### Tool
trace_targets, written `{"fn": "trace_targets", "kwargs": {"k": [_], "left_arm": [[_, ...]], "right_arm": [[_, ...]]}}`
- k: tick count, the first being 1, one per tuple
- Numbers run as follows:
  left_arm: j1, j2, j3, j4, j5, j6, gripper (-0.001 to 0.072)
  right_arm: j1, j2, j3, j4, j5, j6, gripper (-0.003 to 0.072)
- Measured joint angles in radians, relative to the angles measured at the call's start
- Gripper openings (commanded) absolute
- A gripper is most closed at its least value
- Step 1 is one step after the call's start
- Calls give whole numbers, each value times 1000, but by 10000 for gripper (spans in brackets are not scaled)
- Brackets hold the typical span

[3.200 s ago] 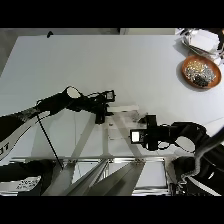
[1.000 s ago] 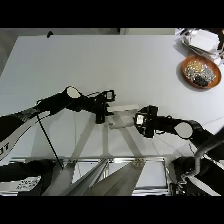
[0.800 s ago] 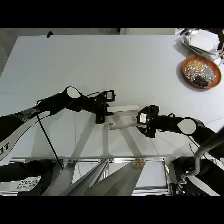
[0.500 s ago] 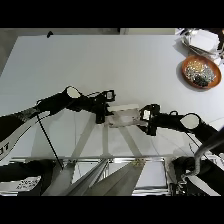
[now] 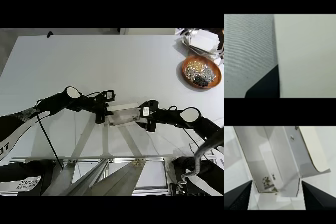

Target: Fold the box and place the chain.

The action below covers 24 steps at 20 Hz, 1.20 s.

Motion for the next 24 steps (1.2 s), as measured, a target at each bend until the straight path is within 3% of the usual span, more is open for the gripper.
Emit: {"fn": "trace_targets", "kwargs": {"k": [24], "left_arm": [[0, 0, 0, 0, -3, 0, 13]], "right_arm": [[-71, -180, 88, 60, 121, -139, 691]]}}
